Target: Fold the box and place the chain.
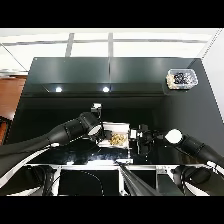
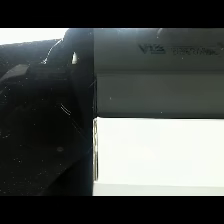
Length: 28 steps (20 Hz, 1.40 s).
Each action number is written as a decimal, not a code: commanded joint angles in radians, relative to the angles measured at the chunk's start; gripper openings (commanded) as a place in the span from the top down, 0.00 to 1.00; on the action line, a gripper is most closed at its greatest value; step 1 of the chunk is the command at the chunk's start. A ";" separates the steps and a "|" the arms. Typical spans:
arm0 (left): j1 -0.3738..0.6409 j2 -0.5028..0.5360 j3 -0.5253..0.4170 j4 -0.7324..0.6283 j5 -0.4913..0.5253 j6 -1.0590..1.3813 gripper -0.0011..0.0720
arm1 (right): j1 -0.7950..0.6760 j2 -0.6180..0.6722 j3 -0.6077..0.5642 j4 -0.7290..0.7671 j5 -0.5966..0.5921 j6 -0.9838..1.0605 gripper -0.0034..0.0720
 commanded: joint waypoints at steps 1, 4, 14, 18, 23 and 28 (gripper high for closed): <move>0.001 0.000 0.000 0.000 -0.001 0.000 0.94 | 0.000 0.008 0.001 -0.002 0.027 0.064 0.91; 0.001 0.000 0.000 0.000 -0.001 0.000 0.94 | -0.035 0.088 0.016 -0.092 0.097 0.299 0.91; 0.001 0.000 0.000 0.000 0.001 0.000 0.94 | -0.242 0.356 0.354 -0.171 0.608 0.789 0.90; 0.001 0.000 0.000 0.000 0.000 0.000 0.94 | -0.242 0.356 0.399 0.019 0.602 0.789 0.90; 0.001 0.000 0.000 0.000 0.000 0.000 0.94 | -0.239 0.351 0.399 0.060 0.550 0.789 0.90; 0.000 0.000 0.000 0.000 0.000 0.000 0.94 | -0.177 0.277 0.397 0.077 0.539 0.789 0.90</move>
